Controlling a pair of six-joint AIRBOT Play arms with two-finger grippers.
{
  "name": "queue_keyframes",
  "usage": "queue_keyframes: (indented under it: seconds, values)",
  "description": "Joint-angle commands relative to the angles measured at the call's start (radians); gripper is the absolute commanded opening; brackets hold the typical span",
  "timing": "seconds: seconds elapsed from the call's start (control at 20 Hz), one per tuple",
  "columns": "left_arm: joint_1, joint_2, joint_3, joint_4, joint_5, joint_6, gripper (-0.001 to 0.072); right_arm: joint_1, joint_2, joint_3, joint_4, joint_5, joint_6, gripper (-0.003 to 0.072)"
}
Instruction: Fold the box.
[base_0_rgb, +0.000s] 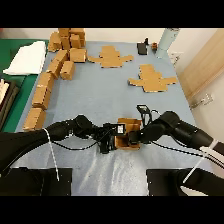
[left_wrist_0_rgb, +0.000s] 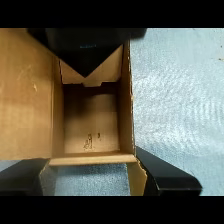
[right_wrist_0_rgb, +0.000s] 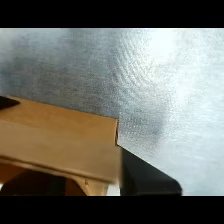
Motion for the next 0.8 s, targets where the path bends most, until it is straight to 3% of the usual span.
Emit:
queue_keyframes:
  seconds: [0.0,0.2,0.3,0.4,0.5,0.65,0.7,0.75]
  values:
    - [0.000,0.000,0.000,0.001,0.000,0.002,0.0473,0.094,-0.089,0.071,-0.127,-0.090,0.217,0.0441]
    - [0.000,0.000,0.000,0.001,0.000,0.002,0.0473,0.132,-0.134,0.096,-0.154,-0.173,0.299,0.0441]
    - [0.000,0.000,0.001,0.001,0.000,0.002,0.0473,0.132,-0.145,0.095,-0.174,-0.181,0.315,0.0398]
    - [0.000,0.000,0.001,0.001,0.000,0.002,0.0473,0.132,-0.155,0.095,-0.200,-0.193,0.320,0.0146]
    - [0.000,0.000,0.000,0.001,0.000,0.002,0.0473,0.132,-0.156,0.095,-0.218,-0.194,0.320,0.0006]
    - [0.000,0.000,0.000,0.001,0.000,0.002,0.0473,0.132,-0.156,0.095,-0.227,-0.191,0.319,0.0005]
    - [0.000,0.000,0.001,0.001,0.000,0.002,0.0473,0.132,-0.156,0.095,-0.226,-0.192,0.319,0.0045]
    - [0.000,0.000,0.000,0.001,0.000,0.002,0.0473,0.132,-0.156,0.095,-0.225,-0.191,0.319,0.0266]
